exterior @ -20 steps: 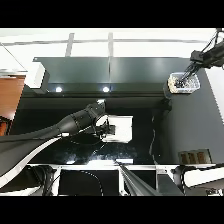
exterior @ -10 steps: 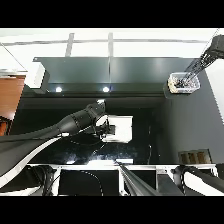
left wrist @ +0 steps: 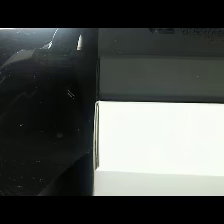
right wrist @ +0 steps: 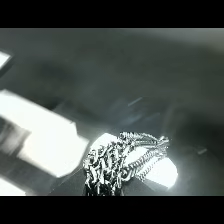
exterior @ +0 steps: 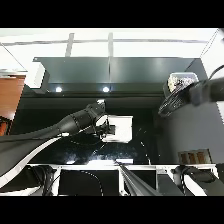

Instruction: Fold the box and place the chain.

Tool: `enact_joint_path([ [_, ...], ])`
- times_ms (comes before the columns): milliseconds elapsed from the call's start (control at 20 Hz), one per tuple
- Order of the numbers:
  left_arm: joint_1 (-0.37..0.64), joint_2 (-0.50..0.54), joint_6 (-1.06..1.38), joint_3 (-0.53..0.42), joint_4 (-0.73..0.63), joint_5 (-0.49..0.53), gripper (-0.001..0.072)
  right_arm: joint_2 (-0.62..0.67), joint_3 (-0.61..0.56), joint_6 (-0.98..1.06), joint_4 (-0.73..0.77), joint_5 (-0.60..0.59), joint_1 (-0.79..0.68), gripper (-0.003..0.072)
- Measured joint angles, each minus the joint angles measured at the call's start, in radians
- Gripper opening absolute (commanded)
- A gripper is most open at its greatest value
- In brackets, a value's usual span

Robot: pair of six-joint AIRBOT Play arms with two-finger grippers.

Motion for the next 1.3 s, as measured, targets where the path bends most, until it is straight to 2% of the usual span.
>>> enact_joint_path([
  [200,0.0,0.0,0.0,0.0,0.0,0.003,0.0026,0.018,-0.1,-0.019,0.131,0.005,0.138,0.0005],
  [500,0.0,0.0,0.0,0.0,0.0,0.003,0.0026,-0.01,-0.17,-0.02,0.241,-0.164,0.316,0.0006],
  [650,0.0,0.0,0.0,0.0,0.0,0.002,0.0026,-0.056,-0.179,-0.017,0.253,-0.225,0.373,0.0006],
  [950,0.0,0.0,0.0,0.0,0.0,0.002,0.0025,-0.167,-0.193,-0.013,0.19,-0.27,0.418,0.0006],
  [1300,0.0,0.0,0.0,0.0,0.0,0.002,0.0026,-0.259,-0.284,-0.001,0.157,-0.364,0.481,0.001],
])
